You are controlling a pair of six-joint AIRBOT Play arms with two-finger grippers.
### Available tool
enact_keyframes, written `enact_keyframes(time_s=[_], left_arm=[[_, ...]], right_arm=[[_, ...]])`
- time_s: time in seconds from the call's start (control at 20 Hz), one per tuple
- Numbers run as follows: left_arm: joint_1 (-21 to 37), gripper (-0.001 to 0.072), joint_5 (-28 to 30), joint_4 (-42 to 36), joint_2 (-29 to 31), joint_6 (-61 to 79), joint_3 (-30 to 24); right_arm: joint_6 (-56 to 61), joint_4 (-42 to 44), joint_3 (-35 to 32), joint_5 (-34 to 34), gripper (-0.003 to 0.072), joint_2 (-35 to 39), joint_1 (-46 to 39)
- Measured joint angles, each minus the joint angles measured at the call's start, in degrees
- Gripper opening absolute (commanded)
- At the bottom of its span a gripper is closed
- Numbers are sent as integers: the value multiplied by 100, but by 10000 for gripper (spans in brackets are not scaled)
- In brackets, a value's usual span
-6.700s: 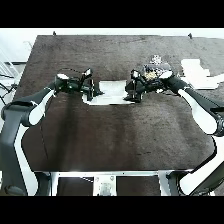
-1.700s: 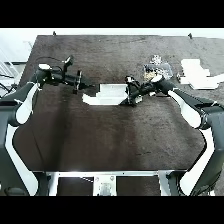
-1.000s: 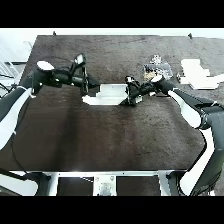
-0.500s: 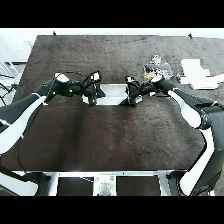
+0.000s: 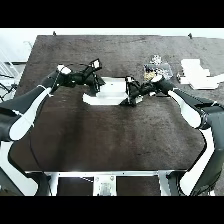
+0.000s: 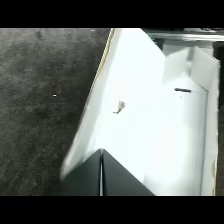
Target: Fold the box and place the chain.
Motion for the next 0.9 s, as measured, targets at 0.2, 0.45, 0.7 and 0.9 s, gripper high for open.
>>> enact_keyframes(time_s=[0.2,0.45,0.7,0.9], left_arm=[[20,14,81,-4,-192,-122,74],[26,15,122,-17,-369,-212,92],[-46,18,129,-7,-492,-238,94],[-57,19,120,4,-520,-210,118]], right_arm=[[0,0,0,0,584,0,0],[0,2,0,0,584,-2,0],[0,2,0,0,583,-2,0],[0,2,0,0,584,-2,0]])
